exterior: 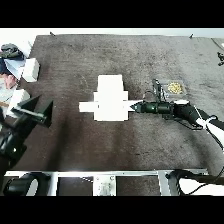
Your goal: Fold the box and place the chain.
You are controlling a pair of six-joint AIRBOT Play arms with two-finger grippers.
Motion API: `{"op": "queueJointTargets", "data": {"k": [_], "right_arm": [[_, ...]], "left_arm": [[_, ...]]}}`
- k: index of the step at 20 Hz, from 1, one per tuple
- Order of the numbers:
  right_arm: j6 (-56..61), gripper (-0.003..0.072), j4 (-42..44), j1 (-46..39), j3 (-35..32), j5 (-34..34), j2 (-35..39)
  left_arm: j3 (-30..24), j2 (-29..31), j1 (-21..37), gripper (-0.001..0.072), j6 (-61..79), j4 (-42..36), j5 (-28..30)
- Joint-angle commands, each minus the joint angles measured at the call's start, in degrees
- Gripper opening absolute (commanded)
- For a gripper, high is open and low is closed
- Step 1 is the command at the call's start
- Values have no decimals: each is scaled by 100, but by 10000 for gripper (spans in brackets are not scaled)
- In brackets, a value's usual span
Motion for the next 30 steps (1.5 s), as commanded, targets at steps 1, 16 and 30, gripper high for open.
{"op": "queueJointTargets", "data": {"k": [1,16,30], "right_arm": [[-70,-20,-2,39,4,-103,-11],[-59,-20,-4,44,4,-190,-17],[-79,-20,-2,42,4,-293,-17]], "left_arm": [[994,-1853,-2,559,-50,162,-925],[7375,-8203,-719,558,-3663,3707,-4791],[8865,-9849,-1132,557,-3869,3401,-4909]]}}
